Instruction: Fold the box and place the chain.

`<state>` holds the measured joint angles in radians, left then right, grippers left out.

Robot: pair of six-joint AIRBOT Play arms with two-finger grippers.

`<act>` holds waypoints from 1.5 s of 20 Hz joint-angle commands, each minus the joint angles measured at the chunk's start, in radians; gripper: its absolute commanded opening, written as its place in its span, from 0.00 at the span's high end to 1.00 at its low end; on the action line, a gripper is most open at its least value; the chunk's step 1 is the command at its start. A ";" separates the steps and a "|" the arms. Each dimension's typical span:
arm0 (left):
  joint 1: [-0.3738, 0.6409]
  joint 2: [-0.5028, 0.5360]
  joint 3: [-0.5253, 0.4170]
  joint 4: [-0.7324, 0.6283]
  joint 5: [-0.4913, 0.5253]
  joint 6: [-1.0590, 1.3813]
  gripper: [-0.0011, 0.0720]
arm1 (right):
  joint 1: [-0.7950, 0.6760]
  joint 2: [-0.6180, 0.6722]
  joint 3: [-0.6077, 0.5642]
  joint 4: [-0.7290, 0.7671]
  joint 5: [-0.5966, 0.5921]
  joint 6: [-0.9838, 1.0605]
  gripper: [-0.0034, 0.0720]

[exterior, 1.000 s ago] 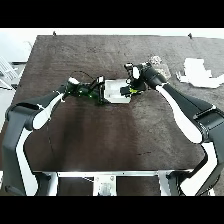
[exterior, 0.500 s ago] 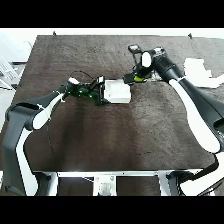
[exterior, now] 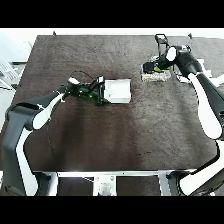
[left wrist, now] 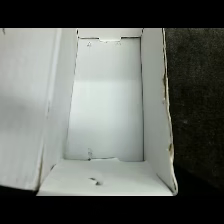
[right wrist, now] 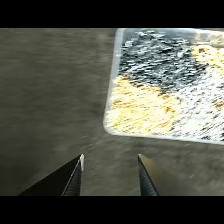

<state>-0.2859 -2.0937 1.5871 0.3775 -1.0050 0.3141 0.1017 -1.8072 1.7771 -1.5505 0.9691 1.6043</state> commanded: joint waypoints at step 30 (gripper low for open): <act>0.000 0.000 0.000 0.000 0.006 0.001 0.41 | 0.002 0.439 0.160 -0.021 -0.142 -0.254 0.94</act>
<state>-0.2863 -2.0937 1.5871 0.3771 -0.9993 0.3145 0.0685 -1.5314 1.9350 -1.5028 0.8856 1.3472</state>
